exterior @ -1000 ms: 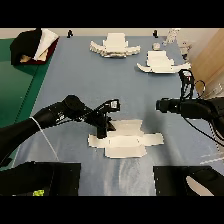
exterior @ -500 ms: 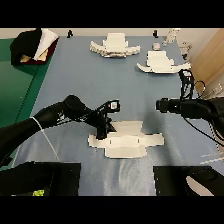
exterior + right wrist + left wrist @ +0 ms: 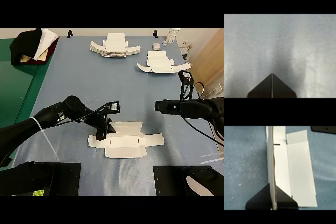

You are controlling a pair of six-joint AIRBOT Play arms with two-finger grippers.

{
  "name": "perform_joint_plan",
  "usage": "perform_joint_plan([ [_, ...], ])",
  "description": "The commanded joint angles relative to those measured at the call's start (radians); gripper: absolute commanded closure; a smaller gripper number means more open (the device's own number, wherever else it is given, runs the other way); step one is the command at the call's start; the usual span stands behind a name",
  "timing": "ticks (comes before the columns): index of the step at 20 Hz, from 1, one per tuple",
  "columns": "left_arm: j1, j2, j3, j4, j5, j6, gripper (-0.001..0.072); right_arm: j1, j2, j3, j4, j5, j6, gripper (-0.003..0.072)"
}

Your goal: Fold the box.

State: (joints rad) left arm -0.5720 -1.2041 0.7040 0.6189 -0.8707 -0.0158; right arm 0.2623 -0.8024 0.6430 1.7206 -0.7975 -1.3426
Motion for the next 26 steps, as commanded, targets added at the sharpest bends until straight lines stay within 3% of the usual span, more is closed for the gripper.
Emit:
perform_joint_plan([
  [1,0.000,0.000,0.000,0.002,-0.001,0.000,0.0697,0.026,0.012,0.003,0.104,-0.172,-0.030,0.0685],
  [4,0.000,-0.001,0.000,0.002,-0.001,0.000,0.0697,0.126,0.031,0.002,0.082,-0.319,0.002,0.0686],
  [7,0.000,0.000,0.000,0.002,-0.002,0.000,0.0697,0.300,0.078,-0.017,0.008,-0.390,0.117,0.0687],
  [10,0.000,-0.001,0.000,0.002,-0.001,0.000,0.0698,0.551,0.153,-0.087,-0.050,-0.386,0.210,0.0687],
  [13,0.000,0.000,0.000,0.002,-0.002,0.000,0.0697,0.818,0.212,-0.161,-0.142,-0.332,0.162,0.0681],
  [14,0.000,0.000,0.000,0.002,-0.002,0.000,0.0698,0.889,0.212,-0.180,-0.173,-0.309,0.138,0.0514],
  [15,0.000,-0.001,0.000,0.002,-0.001,0.000,0.0698,0.940,0.201,-0.194,-0.207,-0.293,0.125,0.0214],
  [16,0.000,-0.001,0.000,0.002,-0.001,0.000,0.0698,0.980,0.180,-0.205,-0.252,-0.280,0.106,0.0098],
  [26,-0.001,0.000,0.000,0.002,-0.002,0.000,0.0698,1.022,-0.059,-0.203,-0.549,-0.098,0.075,0.0102],
])
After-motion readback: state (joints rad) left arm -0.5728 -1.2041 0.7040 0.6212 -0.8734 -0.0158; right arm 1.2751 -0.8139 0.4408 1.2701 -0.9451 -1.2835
